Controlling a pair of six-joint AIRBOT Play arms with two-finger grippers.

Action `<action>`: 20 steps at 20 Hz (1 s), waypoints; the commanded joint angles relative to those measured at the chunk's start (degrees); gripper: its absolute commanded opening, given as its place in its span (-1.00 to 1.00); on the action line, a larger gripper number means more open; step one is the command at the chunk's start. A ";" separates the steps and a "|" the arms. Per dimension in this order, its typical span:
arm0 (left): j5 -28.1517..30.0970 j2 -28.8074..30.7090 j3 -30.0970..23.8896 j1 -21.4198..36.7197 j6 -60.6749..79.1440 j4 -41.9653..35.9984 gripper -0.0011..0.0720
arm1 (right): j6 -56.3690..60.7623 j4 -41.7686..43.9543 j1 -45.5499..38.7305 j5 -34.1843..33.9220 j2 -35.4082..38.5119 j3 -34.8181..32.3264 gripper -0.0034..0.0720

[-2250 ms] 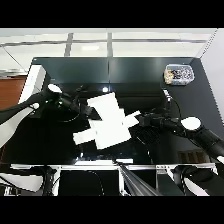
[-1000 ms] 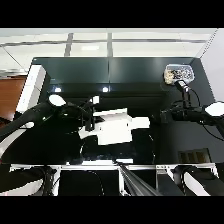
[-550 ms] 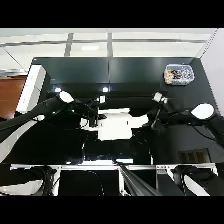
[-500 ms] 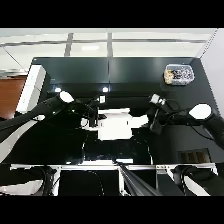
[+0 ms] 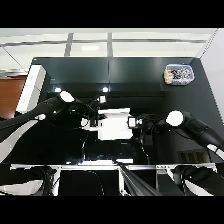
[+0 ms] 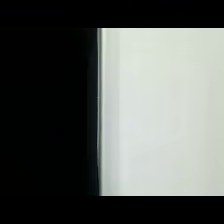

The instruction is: Fold the box and place the chain.

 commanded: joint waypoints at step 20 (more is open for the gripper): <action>-2.03 0.02 0.04 -0.02 -0.04 -0.04 -0.89 | 4.94 0.26 -1.55 -12.11 2.14 3.23 0.95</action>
